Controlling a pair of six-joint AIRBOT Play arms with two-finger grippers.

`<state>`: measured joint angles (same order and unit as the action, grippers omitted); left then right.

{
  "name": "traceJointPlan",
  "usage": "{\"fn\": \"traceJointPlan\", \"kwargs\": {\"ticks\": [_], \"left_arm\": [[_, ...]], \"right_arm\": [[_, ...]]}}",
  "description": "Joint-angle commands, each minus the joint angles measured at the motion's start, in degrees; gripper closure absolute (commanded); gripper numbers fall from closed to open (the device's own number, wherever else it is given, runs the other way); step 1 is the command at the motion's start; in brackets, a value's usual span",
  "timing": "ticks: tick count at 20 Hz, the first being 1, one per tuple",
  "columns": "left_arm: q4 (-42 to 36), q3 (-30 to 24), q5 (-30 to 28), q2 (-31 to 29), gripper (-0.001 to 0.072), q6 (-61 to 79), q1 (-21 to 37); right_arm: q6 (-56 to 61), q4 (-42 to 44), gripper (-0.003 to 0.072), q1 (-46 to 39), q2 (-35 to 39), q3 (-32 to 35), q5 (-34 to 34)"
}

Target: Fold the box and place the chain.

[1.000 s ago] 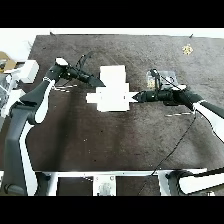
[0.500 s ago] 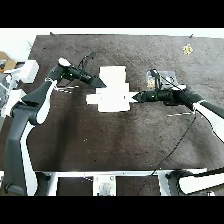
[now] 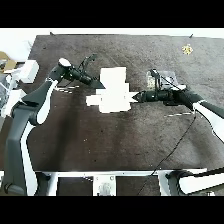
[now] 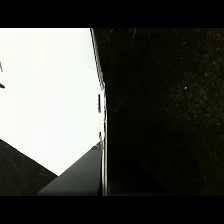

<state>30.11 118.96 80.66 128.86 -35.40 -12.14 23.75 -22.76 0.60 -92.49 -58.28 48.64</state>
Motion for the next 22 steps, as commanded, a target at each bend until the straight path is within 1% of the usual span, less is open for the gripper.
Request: {"fn": "traceJointPlan", "kwargs": {"ticks": [1, 2, 3, 4, 6, 10, 14, 18, 20, 22], "left_arm": [[0.6, 0.0, -0.9, 0.0, 0.0698, 0.0, 0.1], [0.6, 0.0, -0.6, 0.0, 0.0698, 0.7, 0.1], [0.6, 0.0, -0.5, 0.0, 0.0698, 1.8, 0.1], [0.6, 0.0, -0.5, 0.0, 0.0698, 3.2, 0.1], [0.6, 0.0, -0.5, 0.0, 0.0698, 7.8, 0.1], [0.6, 0.0, -0.5, 0.0, 0.0698, 23.2, 0.1], [0.6, 0.0, -2.3, 0.0, 0.0698, 36.6, 0.1], [0.8, -0.4, -4.4, 0.0, 0.0698, 41.5, 0.1], [1.0, -3.5, -7.0, 0.0, 0.0698, 41.6, 0.1], [1.0, -5.6, -7.3, 0.0, 0.0698, 42.0, 0.1]], "right_arm": [[-0.2, 0.1, 0.0457, 0.0, 0.0, 0.0, -0.6], [-0.5, 0.1, 0.0217, 0.0, 0.2, 0.0, -0.7], [-1.8, 0.1, 0.0283, -0.2, 0.6, 0.0, -0.6], [-2.5, 0.2, 0.0302, -0.7, 1.4, 0.0, -0.7], [-2.6, 0.3, 0.0301, -2.6, 3.8, 0.0, -0.6], [-3.2, 0.3, 0.0302, -7.6, 8.7, 0.0, -0.4], [-4.8, 0.0, 0.0302, -8.6, 9.6, 0.0, 1.2], [-7.9, 0.0, 0.0302, -6.1, 9.5, 0.0, 0.8], [-8.0, 0.0, 0.0302, -4.9, 8.8, 0.0, -0.1], [-9.8, 0.0, 0.0302, -3.9, 8.1, 0.0, 0.0]]}}
